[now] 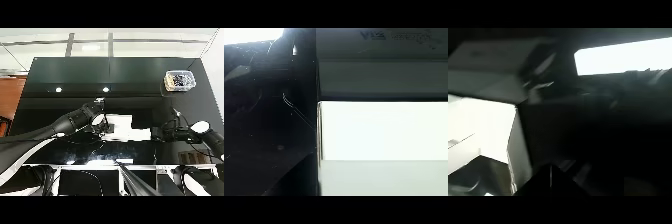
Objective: Fold the box and place the chain.
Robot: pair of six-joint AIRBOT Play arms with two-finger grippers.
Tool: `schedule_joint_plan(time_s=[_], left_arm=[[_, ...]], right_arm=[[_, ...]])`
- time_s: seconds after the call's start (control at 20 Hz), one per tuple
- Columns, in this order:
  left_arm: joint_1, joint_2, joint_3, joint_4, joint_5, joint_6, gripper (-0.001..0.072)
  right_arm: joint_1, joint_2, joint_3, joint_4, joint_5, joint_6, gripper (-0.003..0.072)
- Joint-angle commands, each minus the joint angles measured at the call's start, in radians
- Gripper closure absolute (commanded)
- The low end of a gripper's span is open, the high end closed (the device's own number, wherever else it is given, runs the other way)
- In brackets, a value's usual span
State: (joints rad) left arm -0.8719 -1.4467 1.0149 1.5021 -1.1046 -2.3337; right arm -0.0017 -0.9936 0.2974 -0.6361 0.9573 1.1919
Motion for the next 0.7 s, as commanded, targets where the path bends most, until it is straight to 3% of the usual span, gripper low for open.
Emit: schedule_joint_plan(time_s=[0.0, 0.15, 0.45, 0.5, 0.55, 0.65], left_arm=[[0.001, 0.001, 0.001, 0.0, 0.0, 0.0, 0.0683], [0.001, 0.001, 0.001, 0.0, 0.0, 0.0, 0.0683], [0.001, 0.001, 0.001, 0.001, -0.003, 0.0, 0.0683], [0.001, 0.001, 0.001, 0.001, -0.003, 0.0, 0.0683], [0.001, 0.001, 0.001, 0.001, -0.003, 0.0, 0.0683], [0.001, 0.001, 0.001, 0.001, -0.003, 0.0, 0.0683]], right_arm=[[0.031, -0.132, -0.011, 0.237, 0.015, -0.176, 0.0677], [0.056, -0.208, 0.011, 0.362, 0.085, -0.312, 0.0677], [0.06, -0.212, 0.136, 0.336, 0.207, -0.341, 0.0665], [0.06, -0.212, 0.146, 0.336, 0.222, -0.34, 0.0415], [0.06, -0.212, 0.151, 0.336, 0.233, -0.34, 0.0087], [0.06, -0.212, 0.151, 0.335, 0.233, -0.336, 0.0059]])
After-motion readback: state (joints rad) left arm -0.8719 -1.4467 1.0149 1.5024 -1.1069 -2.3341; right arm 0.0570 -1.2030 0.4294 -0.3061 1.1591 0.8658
